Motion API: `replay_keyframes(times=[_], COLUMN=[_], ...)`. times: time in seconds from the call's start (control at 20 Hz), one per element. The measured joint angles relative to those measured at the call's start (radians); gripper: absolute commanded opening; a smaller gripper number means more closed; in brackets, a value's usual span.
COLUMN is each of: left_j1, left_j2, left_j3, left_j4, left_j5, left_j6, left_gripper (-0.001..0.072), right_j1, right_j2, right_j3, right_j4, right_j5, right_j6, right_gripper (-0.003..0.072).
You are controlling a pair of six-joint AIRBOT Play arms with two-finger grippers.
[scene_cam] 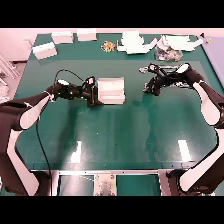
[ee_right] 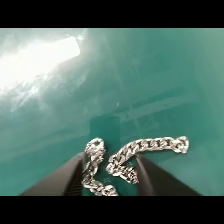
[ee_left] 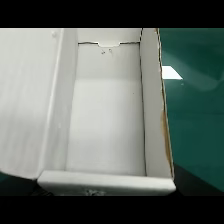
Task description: Fold the box and place the chain.
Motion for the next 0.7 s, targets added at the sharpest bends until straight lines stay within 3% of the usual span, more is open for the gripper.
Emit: replay_keyframes(times=[0.05,0.1,0.2,0.7], left_j1=[0.0,0.0,0.0,0.0], left_j2=[0.0,0.0,0.0,0.0], left_j3=[0.0,0.0,0.0,0.0], left_j4=[0.0,0.0,0.0,0.0], left_j5=[0.0,0.0,0.001,0.001], left_j6=[0.0,0.0,0.0,0.0], left_gripper=[0.0513,0.0513,0.0513,0.0513], right_j1=[-0.001,-0.002,-0.005,-0.008], right_j2=[-0.004,-0.007,-0.011,0.035], right_j3=[0.0,0.0,-0.001,0.043], right_j4=[0.0,0.001,0.005,-0.045], right_j5=[0.008,0.008,0.012,0.124], right_j6=[0.003,0.006,0.011,0.104], right_gripper=[0.0228,0.0085,0.0006,0.0004])
